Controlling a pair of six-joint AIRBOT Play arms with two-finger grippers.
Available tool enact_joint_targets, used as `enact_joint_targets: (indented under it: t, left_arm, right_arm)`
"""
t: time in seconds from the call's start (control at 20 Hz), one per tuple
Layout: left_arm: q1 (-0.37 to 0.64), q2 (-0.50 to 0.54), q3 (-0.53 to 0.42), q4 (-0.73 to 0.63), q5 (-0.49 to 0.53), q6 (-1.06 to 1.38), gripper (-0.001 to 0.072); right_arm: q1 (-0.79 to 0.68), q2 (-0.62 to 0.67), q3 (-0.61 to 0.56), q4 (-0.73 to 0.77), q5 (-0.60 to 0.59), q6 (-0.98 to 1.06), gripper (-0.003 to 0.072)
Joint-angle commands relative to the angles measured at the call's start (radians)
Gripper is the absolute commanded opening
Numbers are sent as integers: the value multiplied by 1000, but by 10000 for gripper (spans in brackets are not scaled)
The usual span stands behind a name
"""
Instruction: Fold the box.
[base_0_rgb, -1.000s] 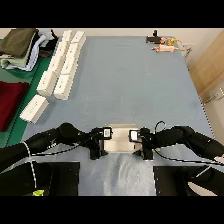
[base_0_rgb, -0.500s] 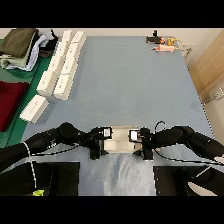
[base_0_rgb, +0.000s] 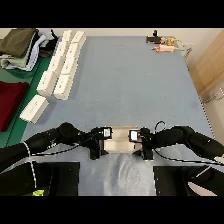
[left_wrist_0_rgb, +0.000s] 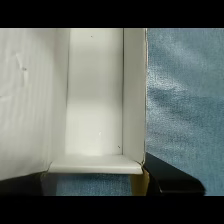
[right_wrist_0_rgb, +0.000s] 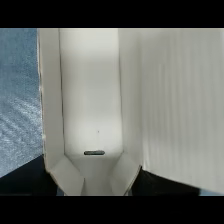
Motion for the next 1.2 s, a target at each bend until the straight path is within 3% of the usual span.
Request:
enact_joint_targets:
  t: [0.0,0.25,0.35,0.65,0.95,1.15]
  left_arm:
    - [0,1,0,0,0,0,525]
    - [0,1,0,0,0,0,525]
    - [0,1,0,0,0,0,525]
    - [0,0,0,0,0,0,525]
    - [0,0,0,0,0,0,525]
    - [0,0,0,0,0,0,525]
  right_arm:
    - [0,0,1,0,0,0,513]
    - [0,0,1,-29,-5,1,523]
    - [0,5,1,2,10,6,715]
    - [-1,100,1,-102,0,16,697]
    - [-3,358,1,-354,-152,381,696]
    - [-3,517,1,-390,-210,566,697]
